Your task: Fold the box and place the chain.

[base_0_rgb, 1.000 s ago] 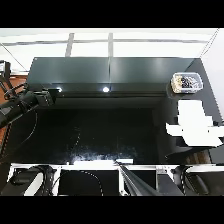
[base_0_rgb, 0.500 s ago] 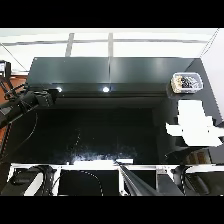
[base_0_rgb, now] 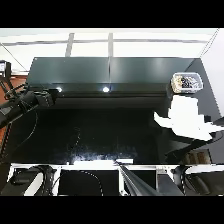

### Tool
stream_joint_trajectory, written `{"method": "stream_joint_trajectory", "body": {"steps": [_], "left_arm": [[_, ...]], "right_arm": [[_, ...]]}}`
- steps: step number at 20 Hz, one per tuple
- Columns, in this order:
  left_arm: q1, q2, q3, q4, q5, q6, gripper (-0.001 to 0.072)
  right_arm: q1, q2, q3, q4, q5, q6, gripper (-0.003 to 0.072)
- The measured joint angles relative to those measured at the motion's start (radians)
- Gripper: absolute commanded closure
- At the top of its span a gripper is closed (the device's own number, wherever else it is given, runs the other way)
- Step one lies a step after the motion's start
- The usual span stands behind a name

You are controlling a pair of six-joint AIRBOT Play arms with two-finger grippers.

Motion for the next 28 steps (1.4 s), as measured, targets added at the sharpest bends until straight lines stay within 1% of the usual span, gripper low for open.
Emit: {"method": "stream_joint_trajectory", "body": {"steps": [3, 5, 7, 8, 11, 14, 17, 20, 22, 24, 28], "left_arm": [[0.000, 0.000, 0.000, -0.002, 0.000, 0.000, 0.0004], [0.000, 0.000, 0.000, -0.004, 0.000, 0.000, 0.0004], [0.000, 0.000, 0.000, -0.006, -0.001, -0.001, 0.0005], [0.000, 0.000, 0.000, -0.007, -0.001, -0.003, 0.0005], [0.000, 0.000, 0.000, -0.011, -0.001, -0.004, 0.0006], [-0.010, -0.005, 0.000, -0.033, -0.021, -0.007, 0.0006], [-0.072, -0.040, 0.000, -0.046, -0.089, -0.010, 0.0006], [-0.158, -0.131, 0.004, -0.058, -0.118, -0.079, 0.0007], [-0.185, -0.228, 0.021, -0.095, -0.153, -0.124, 0.0006], [-0.188, -0.345, 0.060, -0.155, -0.225, -0.125, 0.0004], [-0.177, -0.577, 0.158, -0.269, -0.385, -0.042, 0.0003]], "right_arm": [[0.089, 0.015, -0.057, 0.048, 0.029, 0.006, 0.0676], [0.165, 0.043, -0.108, 0.109, 0.032, 0.017, 0.0675], [0.255, 0.092, -0.169, 0.186, 0.008, 0.031, 0.0675], [0.303, 0.124, -0.201, 0.220, -0.022, 0.040, 0.0675], [0.479, 0.268, -0.308, 0.312, -0.169, 0.065, 0.0675], [0.692, 0.471, -0.449, 0.361, -0.384, 0.080, 0.0675], [0.908, 0.680, -0.621, 0.399, -0.628, 0.057, 0.0675], [1.075, 0.817, -0.763, 0.422, -0.841, 0.016, 0.0675], [1.152, 0.859, -0.828, 0.431, -0.931, -0.005, 0.0675], [1.207, 0.881, -0.869, 0.436, -0.987, -0.018, 0.0675], [1.261, 0.898, -0.903, 0.444, -1.040, -0.030, 0.0675]]}}
